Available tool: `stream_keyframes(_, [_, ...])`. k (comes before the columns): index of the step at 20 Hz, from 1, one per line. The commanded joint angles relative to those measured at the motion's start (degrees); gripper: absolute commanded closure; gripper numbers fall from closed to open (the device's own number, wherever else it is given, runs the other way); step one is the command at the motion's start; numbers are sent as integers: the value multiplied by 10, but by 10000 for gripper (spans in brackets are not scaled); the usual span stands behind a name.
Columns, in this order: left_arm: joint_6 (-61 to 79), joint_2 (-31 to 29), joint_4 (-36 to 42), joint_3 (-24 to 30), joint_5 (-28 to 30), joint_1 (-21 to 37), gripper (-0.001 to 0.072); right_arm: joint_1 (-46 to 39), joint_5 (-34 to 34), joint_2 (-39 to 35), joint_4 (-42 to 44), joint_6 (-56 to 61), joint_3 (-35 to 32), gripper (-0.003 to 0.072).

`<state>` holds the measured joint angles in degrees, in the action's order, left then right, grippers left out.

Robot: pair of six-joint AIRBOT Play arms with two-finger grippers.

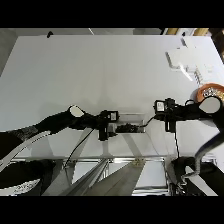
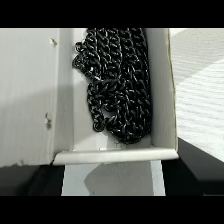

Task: Fold the box and place the chain.

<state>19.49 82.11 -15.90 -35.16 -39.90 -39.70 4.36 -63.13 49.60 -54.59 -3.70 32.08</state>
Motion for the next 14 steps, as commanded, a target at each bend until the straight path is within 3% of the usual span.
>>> stream_keyframes(1, [0, 0, 0, 0, 0, 0, 365, 37, -25, -50, 136, -15, 0, 675])
stream_keyframes(5, [0, 0, 0, 0, 0, 0, 365, 151, 6, -56, 139, -8, 0, 674])
stream_keyframes(10, [0, 0, 0, 0, 0, 0, 365, 266, 132, -56, 154, -6, 0, 675])
stream_keyframes(14, [0, 0, 0, 0, 0, 0, 365, 305, 207, -56, 204, -9, 0, 675])
